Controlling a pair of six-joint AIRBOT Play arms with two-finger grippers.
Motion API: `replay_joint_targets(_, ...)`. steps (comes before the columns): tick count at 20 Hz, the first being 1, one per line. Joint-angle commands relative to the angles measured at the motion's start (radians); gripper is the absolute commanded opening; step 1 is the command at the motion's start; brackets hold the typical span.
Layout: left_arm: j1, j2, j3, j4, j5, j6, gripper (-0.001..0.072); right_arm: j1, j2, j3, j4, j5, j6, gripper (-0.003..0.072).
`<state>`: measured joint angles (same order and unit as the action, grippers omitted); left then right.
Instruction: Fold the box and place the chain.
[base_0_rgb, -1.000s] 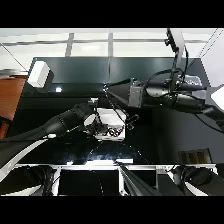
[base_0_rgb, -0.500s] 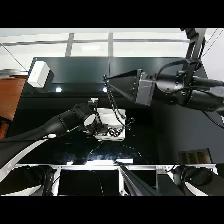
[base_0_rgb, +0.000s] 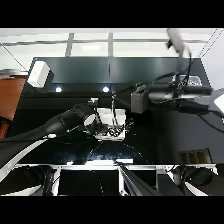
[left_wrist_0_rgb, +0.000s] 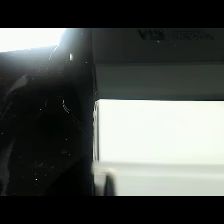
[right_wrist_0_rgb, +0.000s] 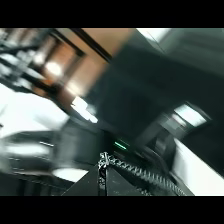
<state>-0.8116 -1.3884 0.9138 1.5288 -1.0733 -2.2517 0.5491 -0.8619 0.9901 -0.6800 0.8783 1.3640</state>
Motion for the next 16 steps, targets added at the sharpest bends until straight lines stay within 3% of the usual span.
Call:
replay_joint_targets(1, 0.0, 0.0, 0.0, 0.0, -0.002, 0.0, 0.0032, 0.019, -0.016, -0.145, -0.067, -0.068, 0.069, 0.0025)
replay_joint_targets(5, 0.0, 0.0, 0.0, 0.0, -0.001, 0.0, 0.0032, 0.019, -0.037, -0.27, -0.127, -0.1, 0.111, 0.0036)
replay_joint_targets(6, 0.0, 0.0, 0.0, 0.0, 0.001, 0.0, 0.0032, 0.02, -0.037, -0.278, -0.144, -0.098, 0.12, 0.0275)
replay_joint_targets(7, 0.0, 0.0, 0.0, 0.0, 0.002, 0.0, 0.0032, 0.017, -0.037, -0.278, -0.166, -0.093, 0.122, 0.0618)
replay_joint_targets(8, 0.0, 0.0, 0.0, 0.0, 0.002, 0.0, 0.0032, 0.002, -0.037, -0.277, -0.181, -0.091, 0.121, 0.0711)
replay_joint_targets(11, 0.0, 0.0, 0.0, 0.0, 0.002, 0.0, 0.0032, -0.121, -0.037, -0.27, -0.292, -0.022, 0.12, 0.0712)
replay_joint_targets(13, 0.0, 0.0, 0.0, 0.0, 0.002, 0.0, 0.0032, -0.182, -0.037, -0.273, -0.5, 0.035, 0.114, 0.0713)
replay_joint_targets(14, 0.0, 0.0, 0.0, 0.0, 0.002, 0.0, 0.0032, -0.186, -0.037, -0.281, -0.579, 0.047, 0.082, 0.0713)
replay_joint_targets(16, 0.0, 0.0, 0.0, 0.0, 0.003, 0.0, 0.0032, -0.185, -0.038, -0.315, -0.584, 0.021, -0.132, 0.0713)
